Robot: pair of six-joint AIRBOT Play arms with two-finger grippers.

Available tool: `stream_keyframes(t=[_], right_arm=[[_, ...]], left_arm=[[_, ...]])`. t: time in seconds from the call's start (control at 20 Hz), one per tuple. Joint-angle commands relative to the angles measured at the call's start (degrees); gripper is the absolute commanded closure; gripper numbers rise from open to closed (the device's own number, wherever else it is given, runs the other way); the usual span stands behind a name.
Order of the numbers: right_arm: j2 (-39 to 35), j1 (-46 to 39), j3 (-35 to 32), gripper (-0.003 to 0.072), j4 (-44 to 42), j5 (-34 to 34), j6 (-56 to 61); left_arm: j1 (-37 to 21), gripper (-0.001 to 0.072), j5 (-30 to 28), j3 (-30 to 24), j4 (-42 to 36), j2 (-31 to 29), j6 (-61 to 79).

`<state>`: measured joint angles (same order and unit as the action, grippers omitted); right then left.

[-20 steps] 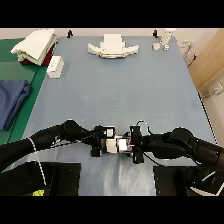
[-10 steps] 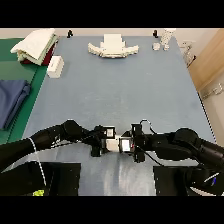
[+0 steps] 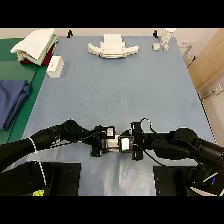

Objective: Fold the box.

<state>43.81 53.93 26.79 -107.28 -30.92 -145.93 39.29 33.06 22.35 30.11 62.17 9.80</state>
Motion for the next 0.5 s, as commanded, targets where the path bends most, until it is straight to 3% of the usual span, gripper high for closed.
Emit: stream_keyframes(t=[0.0, 0.45], right_arm=[[1.5, 0.0, 0.0, 0.0408, -0.9, 0.9, 0.4], [1.8, 0.1, -0.1, 0.0420, -6.5, -3.3, 0.4]], left_arm=[[0.0, 0.0236, 0.0, 0.0, 0.1, 0.0, 0.2], [0.0, 0.0236, 0.0, 0.0, 0.1, 0.0, 0.2]])
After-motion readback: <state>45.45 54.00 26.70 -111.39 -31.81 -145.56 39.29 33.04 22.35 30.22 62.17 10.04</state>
